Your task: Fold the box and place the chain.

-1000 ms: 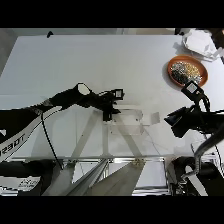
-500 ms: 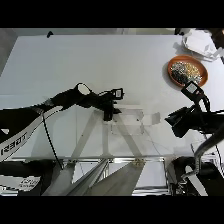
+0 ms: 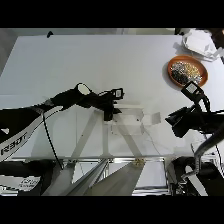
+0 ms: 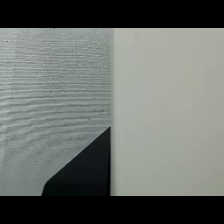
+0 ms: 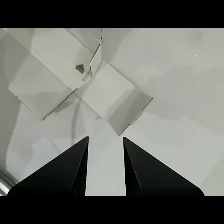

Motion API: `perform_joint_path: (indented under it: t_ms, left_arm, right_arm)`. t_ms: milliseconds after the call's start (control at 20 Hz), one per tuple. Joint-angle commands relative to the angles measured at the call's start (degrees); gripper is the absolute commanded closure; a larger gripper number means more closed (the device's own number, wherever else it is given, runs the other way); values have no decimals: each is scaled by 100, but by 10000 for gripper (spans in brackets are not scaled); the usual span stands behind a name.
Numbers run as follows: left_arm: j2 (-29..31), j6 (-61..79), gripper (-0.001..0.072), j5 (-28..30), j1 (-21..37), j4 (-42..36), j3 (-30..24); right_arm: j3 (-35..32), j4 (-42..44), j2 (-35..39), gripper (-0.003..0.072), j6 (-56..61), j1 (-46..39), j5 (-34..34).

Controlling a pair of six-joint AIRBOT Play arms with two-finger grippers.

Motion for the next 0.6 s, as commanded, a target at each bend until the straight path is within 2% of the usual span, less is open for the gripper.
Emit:
perform_joint_path:
  t_ms: [0, 550]
  left_arm:
    - [0, -11, 701, -35, -2, -7, 2]
    - [0, -9, 701, 133, -2, -9, 2]
  right_arm:
    - [7, -2, 4, 448, 0, 4, -4]
    - [7, -4, 4, 449, 0, 4, -190]
